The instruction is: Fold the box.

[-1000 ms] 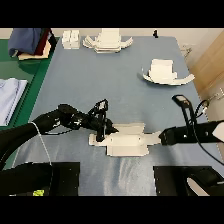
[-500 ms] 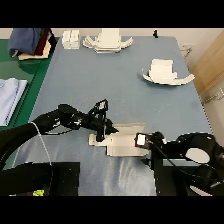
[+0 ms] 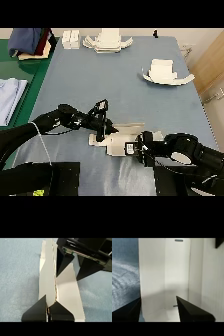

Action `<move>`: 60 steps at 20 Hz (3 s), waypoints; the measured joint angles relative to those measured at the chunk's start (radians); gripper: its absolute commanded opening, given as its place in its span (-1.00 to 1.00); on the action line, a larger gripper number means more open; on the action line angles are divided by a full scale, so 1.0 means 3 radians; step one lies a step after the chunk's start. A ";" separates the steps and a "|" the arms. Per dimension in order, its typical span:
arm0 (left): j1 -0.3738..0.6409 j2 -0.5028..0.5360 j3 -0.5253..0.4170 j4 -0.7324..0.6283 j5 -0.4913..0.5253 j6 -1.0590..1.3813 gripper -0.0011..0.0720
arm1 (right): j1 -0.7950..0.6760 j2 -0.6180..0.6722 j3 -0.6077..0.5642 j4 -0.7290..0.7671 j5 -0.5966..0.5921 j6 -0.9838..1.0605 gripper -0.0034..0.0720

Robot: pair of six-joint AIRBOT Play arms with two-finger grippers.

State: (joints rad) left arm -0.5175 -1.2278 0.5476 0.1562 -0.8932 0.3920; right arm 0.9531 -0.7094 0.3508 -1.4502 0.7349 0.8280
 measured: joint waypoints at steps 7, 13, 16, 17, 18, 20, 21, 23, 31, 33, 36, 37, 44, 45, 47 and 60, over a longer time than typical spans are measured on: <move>0.0000 0.0000 0.0000 -0.0001 0.0005 0.0000 -0.93 | 0.0024 0.0248 0.0062 -0.0771 -0.0093 0.1241 0.83; 0.0000 0.0000 0.0000 0.0000 0.0001 0.0000 -0.93 | 0.0023 0.0407 0.0076 -0.0938 0.0114 0.1797 0.83; 0.0000 0.0000 0.0000 0.0001 -0.0004 0.0000 -0.93 | 0.0023 0.0423 0.0076 -0.0968 0.0230 0.1932 0.83; 0.0000 0.0000 0.0000 0.0001 -0.0004 0.0000 -0.93 | 0.0023 0.0427 0.0076 -0.0969 0.0270 0.1960 0.83; 0.0000 0.0000 0.0000 0.0001 -0.0004 0.0000 -0.93 | 0.0023 0.0429 0.0076 -0.0973 0.0308 0.1979 0.83; 0.0000 0.0000 0.0000 0.0001 -0.0003 0.0000 -0.93 | 0.0023 0.0432 0.0076 -0.1001 0.0351 0.2021 0.83; 0.0000 0.0000 0.0000 0.0001 -0.0003 0.0000 -0.93 | 0.0023 0.0432 0.0078 -0.1022 0.0370 0.2045 0.83; 0.0000 0.0000 0.0000 0.0001 -0.0001 0.0000 -0.93 | 0.0023 0.0432 0.0076 -0.1083 0.0381 0.2076 0.83; 0.0000 0.0000 0.0000 0.0000 0.0001 0.0000 -0.93 | 0.0023 0.0432 0.0120 -0.1266 0.0341 0.2102 0.83; 0.0000 0.0000 0.0000 0.0000 0.0001 0.0001 -0.93 | 0.0023 0.0423 0.0128 -0.1272 0.0328 0.2099 0.83; 0.0000 0.0000 0.0000 0.0000 0.0000 0.0001 -0.93 | 0.0023 0.0402 0.0120 -0.1263 0.0287 0.2033 0.85; 0.0000 0.0000 0.0000 0.0000 0.0000 0.0001 -0.93 | 0.0022 0.0398 0.0116 -0.1264 0.0266 0.2009 1.00; 0.0000 0.0000 0.0000 0.0000 0.0001 0.0001 -0.93 | -0.0033 0.0390 0.0100 -0.1180 0.0090 0.1839 1.00; 0.0000 0.0000 0.0000 0.0000 0.0001 0.0000 -0.93 | -0.0094 0.0390 0.0095 -0.1104 0.0062 0.1722 1.00; 0.0000 0.0000 0.0000 0.0000 0.0000 0.0001 -0.93 | -0.0332 0.0390 0.0081 -0.0738 0.0057 0.1288 1.00; 0.0000 0.0000 0.0000 0.0000 0.0000 0.0001 -0.93 | -0.2104 -0.0268 0.0071 0.2098 0.0558 -0.2290 1.00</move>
State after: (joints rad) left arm -0.5175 -1.2278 0.5476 0.1562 -0.8932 0.3923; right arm 0.3218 -0.7898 0.3721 -0.8207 0.9024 0.1410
